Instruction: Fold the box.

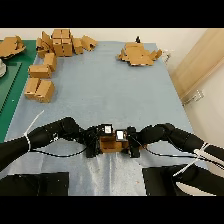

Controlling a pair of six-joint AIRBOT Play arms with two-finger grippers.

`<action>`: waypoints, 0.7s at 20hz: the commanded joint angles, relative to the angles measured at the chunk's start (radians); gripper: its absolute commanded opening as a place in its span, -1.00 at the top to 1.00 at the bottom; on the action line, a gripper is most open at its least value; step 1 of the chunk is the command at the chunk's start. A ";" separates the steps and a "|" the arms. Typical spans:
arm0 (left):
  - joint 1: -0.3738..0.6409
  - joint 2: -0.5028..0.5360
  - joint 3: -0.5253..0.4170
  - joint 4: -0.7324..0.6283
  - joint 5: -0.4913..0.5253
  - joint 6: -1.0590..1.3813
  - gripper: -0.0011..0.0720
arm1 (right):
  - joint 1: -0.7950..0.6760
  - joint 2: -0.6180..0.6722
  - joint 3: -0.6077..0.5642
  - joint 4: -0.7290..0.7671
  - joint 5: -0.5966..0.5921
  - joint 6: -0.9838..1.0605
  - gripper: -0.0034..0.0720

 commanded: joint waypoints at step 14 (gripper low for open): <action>0.000 0.000 0.000 0.001 -0.001 0.000 -0.09 | 0.000 0.008 0.001 0.037 -0.008 0.003 -0.69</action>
